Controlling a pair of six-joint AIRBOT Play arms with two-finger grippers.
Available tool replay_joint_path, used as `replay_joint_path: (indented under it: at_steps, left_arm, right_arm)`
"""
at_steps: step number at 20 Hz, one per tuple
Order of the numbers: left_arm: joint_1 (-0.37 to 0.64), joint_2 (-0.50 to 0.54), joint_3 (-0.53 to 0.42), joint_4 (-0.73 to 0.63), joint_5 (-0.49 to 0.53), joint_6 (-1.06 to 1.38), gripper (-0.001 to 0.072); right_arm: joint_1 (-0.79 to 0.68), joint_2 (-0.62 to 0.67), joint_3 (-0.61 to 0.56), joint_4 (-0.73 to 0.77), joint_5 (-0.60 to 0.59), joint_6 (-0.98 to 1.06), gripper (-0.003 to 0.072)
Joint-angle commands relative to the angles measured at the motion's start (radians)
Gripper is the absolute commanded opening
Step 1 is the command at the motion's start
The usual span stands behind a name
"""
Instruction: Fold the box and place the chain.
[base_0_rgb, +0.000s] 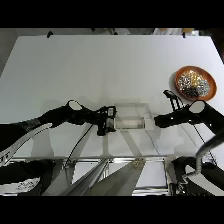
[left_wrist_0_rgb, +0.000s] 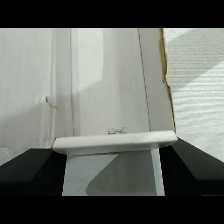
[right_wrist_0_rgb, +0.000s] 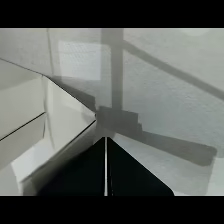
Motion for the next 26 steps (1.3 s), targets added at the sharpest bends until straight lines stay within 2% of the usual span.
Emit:
replay_joint_path:
  at_steps: [1,4,7,14,16,19,21,24,26]
  left_arm:
    - [0.000,0.000,0.000,0.000,0.000,0.000,0.0331]
    - [0.000,0.000,0.000,0.000,0.000,0.000,0.0331]
    - [0.000,0.000,0.000,0.000,0.000,0.000,0.0331]
    - [0.000,0.000,0.000,0.000,0.000,0.000,0.0331]
    - [0.000,0.000,0.000,0.000,0.000,0.000,0.0331]
    - [0.000,0.000,0.000,0.000,0.000,0.000,0.0331]
    - [0.000,0.000,0.000,0.000,0.000,0.000,0.0331]
    - [0.000,0.000,0.000,0.000,0.000,0.000,0.0331]
    - [0.000,0.000,0.000,0.000,0.000,0.000,0.0331]
  right_arm:
    - [0.013,-0.007,-0.003,0.024,0.013,-0.003,0.0013]
    - [0.013,0.019,-0.003,0.078,0.024,-0.034,0.0016]
    - [0.013,0.090,-0.003,0.127,0.028,-0.053,0.0183]
    - [0.013,0.129,-0.003,0.204,0.079,-0.075,0.0199]
    - [0.013,0.129,-0.003,0.212,0.089,-0.075,0.0241]
    - [0.032,0.129,-0.003,0.214,0.093,-0.074,0.0241]
    - [0.072,0.129,-0.003,0.214,0.076,-0.073,0.0244]
    - [0.121,0.129,-0.003,0.206,0.011,-0.023,0.0341]
    - [0.147,0.129,-0.001,0.191,-0.020,0.038,0.0339]
